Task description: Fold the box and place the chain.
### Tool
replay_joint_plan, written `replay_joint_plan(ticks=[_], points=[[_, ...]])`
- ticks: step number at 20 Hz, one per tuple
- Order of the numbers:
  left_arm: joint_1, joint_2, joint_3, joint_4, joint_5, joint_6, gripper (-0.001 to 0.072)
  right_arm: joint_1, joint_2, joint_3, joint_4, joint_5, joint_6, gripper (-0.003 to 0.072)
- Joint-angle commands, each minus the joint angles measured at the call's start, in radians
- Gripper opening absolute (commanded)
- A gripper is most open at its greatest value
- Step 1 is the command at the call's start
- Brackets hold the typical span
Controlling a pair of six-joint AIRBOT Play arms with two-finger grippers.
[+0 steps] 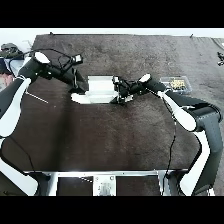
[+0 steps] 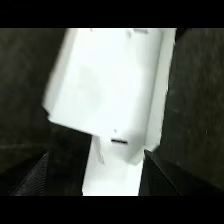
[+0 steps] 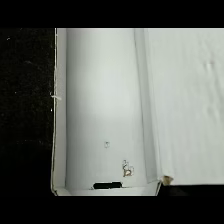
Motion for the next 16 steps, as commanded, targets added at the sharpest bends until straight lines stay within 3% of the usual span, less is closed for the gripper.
replay_joint_plan(ticks=[1,10,15,16], points=[[-0.015,-0.002,-0.049,0.095,0.013,0.071,0.0639,0.000,0.000,0.001,0.002,0.000,0.001,0.0383],[-0.061,-0.004,-0.216,0.022,0.236,0.188,0.0638,0.000,0.000,0.001,0.002,0.000,0.001,0.0384],[-0.063,-0.013,-0.216,0.007,0.252,0.188,0.0637,0.000,0.000,0.001,0.002,0.000,0.001,0.0384],[-0.063,-0.015,-0.216,0.006,0.252,0.195,0.0596,0.000,0.000,0.001,0.002,0.000,0.001,0.0384]])
